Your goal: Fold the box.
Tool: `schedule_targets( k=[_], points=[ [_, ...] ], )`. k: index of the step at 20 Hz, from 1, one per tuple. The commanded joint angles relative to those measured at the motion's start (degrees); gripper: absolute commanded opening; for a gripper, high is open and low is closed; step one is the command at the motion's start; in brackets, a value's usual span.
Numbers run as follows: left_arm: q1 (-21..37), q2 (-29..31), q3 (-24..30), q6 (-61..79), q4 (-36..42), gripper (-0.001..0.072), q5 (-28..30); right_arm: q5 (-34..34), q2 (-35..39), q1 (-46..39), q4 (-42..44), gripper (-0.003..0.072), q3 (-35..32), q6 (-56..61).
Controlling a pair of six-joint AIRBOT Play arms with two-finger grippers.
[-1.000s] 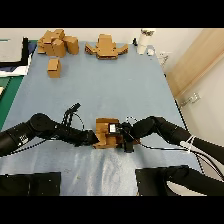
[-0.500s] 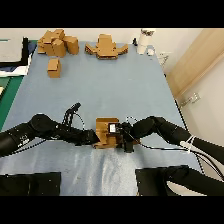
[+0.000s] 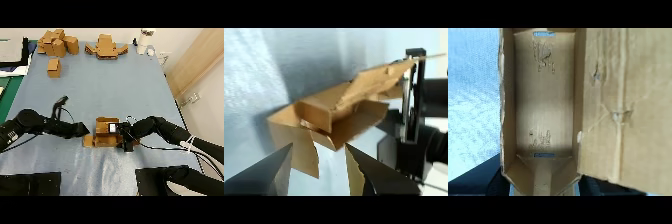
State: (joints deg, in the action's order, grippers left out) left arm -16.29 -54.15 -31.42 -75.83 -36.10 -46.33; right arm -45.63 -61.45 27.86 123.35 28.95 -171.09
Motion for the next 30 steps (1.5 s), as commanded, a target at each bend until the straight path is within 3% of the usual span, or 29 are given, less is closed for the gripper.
schedule_targets(
  k=[1, 5, 6, 7, 8, 12, 13, 17, 21, 30],
  points=[
    [4.9, 0.6, 0.0, -0.2, -4.0, 0.0513, -6.8, -0.1, 0.0, 0.0, 0.0, 0.0544, 0.0, 0.0],
    [7.9, 0.5, 0.0, -2.3, -6.8, 0.0512, -4.4, -0.1, 0.0, 0.0, 0.0, 0.0543, 0.0, 0.0],
    [8.5, 0.5, 0.0, -3.7, -7.3, 0.0430, -3.9, -0.1, 0.0, 0.0, 0.0, 0.0544, 0.0, 0.0],
    [8.7, 0.3, 0.0, -4.9, -8.6, 0.0209, -3.4, -0.1, 0.0, 0.0, 0.0, 0.0544, 0.0, 0.0],
    [8.6, -0.3, 0.0, -5.1, -9.4, 0.0098, -3.1, -0.1, 0.0, 0.0, 0.0, 0.0544, 0.0, 0.0],
    [6.5, -6.3, 0.1, -5.2, -8.9, 0.0098, -3.0, -0.1, 0.0, 0.0, 0.0, 0.0544, 0.0, 0.0],
    [5.7, -7.9, 0.1, -5.2, -8.5, 0.0009, -2.6, -0.1, 0.0, 0.0, 0.0, 0.0544, 0.0, 0.0],
    [0.4, -12.3, 0.1, -0.8, -2.4, 0.0011, 1.4, -0.1, 0.0, 0.0, 0.0, 0.0544, 0.0, 0.0],
    [-2.7, -13.0, 0.1, -0.6, -2.2, 0.0011, 2.6, -0.1, 0.0, 0.0, 0.0, 0.0544, 0.0, 0.0],
    [-3.6, -12.9, -3.7, 5.0, 5.2, 0.0011, -4.3, -0.1, 0.0, 0.0, 0.0, 0.0544, 0.0, 0.0]
  ],
)
